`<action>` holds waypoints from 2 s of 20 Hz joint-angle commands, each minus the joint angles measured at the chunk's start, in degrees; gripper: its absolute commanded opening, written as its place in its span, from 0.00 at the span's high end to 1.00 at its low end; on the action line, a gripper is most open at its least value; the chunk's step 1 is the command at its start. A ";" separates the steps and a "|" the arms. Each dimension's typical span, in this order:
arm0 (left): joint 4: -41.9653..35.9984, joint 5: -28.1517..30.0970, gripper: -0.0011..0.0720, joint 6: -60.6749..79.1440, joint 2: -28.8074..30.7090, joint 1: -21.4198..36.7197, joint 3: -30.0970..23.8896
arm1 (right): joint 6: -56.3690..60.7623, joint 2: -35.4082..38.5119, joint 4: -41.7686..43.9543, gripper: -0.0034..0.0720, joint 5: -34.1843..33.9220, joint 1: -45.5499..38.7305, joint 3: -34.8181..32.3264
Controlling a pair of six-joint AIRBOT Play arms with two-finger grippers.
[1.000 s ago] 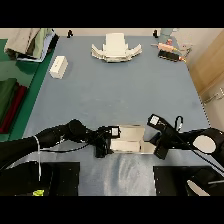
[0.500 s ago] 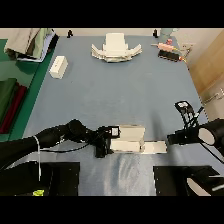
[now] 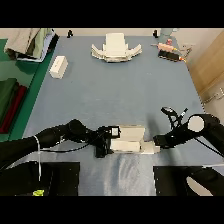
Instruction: Fold the box.
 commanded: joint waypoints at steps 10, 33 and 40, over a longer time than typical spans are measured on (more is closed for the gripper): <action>0.02 0.00 0.34 0.02 0.00 0.00 0.02 | -5.03 6.86 12.57 0.80 0.33 -0.13 0.04; 0.02 0.00 0.34 0.02 0.00 0.00 0.02 | 24.11 -3.82 -3.04 0.40 -12.13 22.62 5.53; 0.02 0.00 0.34 0.02 0.00 0.00 0.02 | 45.42 -15.87 -14.40 0.40 -7.41 34.91 13.14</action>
